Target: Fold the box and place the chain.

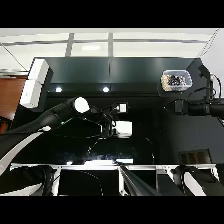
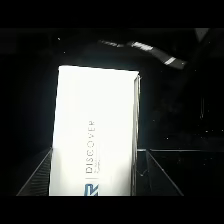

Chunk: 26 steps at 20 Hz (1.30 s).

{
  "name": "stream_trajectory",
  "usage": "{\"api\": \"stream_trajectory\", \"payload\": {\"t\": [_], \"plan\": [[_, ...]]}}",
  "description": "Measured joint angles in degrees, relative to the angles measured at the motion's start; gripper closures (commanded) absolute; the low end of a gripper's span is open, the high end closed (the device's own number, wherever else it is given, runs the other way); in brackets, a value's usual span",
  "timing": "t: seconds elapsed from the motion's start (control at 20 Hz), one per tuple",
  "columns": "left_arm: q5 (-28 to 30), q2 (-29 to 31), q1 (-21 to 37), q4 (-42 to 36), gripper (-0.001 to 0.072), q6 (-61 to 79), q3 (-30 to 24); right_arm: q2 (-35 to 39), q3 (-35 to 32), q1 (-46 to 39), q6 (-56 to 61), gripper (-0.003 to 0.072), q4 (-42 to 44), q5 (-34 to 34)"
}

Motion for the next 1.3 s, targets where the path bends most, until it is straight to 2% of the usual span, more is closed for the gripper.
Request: {"api": "stream_trajectory", "payload": {"t": [0.5, 0.75, 0.8, 0.85, 0.9, 0.95, 1.1, 1.2, 1.3], "plan": [[-1.8, -1.4, 0.4, 1.7, -0.0002, -1.6, 0.1, 0.0, 0.0, 0.0, -0.1, 0.0667, -0.2, -0.8], [0.9, -4.4, -2.1, 2.2, 0.0005, -1.8, 0.1, 0.0, 0.0, 0.0, -0.1, 0.0667, -0.2, -0.9], [1.9, -4.9, -2.5, 2.9, 0.0094, -1.9, 0.1, 0.0, 0.0, 0.0, -0.1, 0.0667, -0.2, -0.9], [2.6, -5.1, -2.8, 3.7, 0.0284, -2.3, 0.1, 0.0, 0.0, 0.0, -0.1, 0.0667, -0.2, -0.9], [3.3, -5.2, -3.0, 4.3, 0.0408, -2.5, 0.1, 0.0, 0.0, 0.0, -0.1, 0.0667, -0.2, -0.9], [3.5, -5.0, -3.1, 5.0, 0.0433, -3.6, 0.1, 0.0, 0.0, 0.0, -0.1, 0.0667, -0.2, -0.9], [1.1, -2.7, -1.5, 9.4, 0.0433, -9.1, -0.1, 0.0, 0.0, 0.0, -0.1, 0.0667, -0.2, -0.7], [-3.0, 0.7, 1.8, 11.6, 0.0433, -13.8, -1.1, 0.0, 0.0, 0.0, -0.1, 0.0667, -0.2, -0.3], [-7.6, 5.4, 7.8, 14.6, 0.0433, -19.0, -3.5, 0.0, 0.0, 0.0, -0.1, 0.0667, -0.1, 0.2]]}}
